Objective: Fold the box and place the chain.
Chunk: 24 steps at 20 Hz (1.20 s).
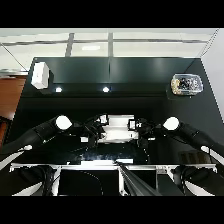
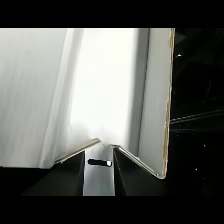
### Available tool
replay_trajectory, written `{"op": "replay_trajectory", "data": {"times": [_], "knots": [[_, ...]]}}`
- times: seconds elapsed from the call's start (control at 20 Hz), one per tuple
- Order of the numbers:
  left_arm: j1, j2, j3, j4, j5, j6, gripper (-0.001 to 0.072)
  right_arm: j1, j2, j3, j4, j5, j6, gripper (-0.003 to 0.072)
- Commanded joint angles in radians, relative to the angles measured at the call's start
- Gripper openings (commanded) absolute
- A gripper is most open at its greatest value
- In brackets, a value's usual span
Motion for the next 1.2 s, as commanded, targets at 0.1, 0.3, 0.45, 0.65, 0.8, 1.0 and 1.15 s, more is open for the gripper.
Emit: {"op": "replay_trajectory", "data": {"times": [0.1, 0.3, 0.45, 0.65, 0.8, 1.0, 1.15], "knots": [[0.000, -0.023, 0.000, -0.005, 0.002, 0.002, 0.0219, 0.001, 0.000, -0.001, 0.000, 0.000, 0.000, 0.0309], [0.000, -0.023, 0.001, -0.086, 0.002, 0.002, 0.0226, 0.001, 0.000, -0.001, 0.000, 0.000, 0.000, 0.0309], [0.000, -0.028, 0.001, -0.109, 0.001, 0.003, 0.0227, 0.001, 0.000, -0.001, 0.000, -0.001, 0.000, 0.0309], [0.000, -0.033, 0.001, -0.108, 0.003, 0.004, 0.0227, 0.001, 0.000, -0.001, 0.000, -0.001, 0.000, 0.0309], [0.000, -0.033, 0.001, -0.087, 0.003, 0.007, 0.0264, 0.001, 0.000, -0.001, 0.000, -0.001, 0.000, 0.0309], [0.000, -0.033, 0.001, -0.079, -0.003, 0.006, 0.0219, 0.001, 0.000, -0.001, 0.000, -0.001, 0.000, 0.0309], [0.000, -0.033, 0.001, -0.082, -0.007, 0.006, 0.0309, 0.001, 0.000, -0.001, 0.000, -0.002, 0.000, 0.0309]]}}
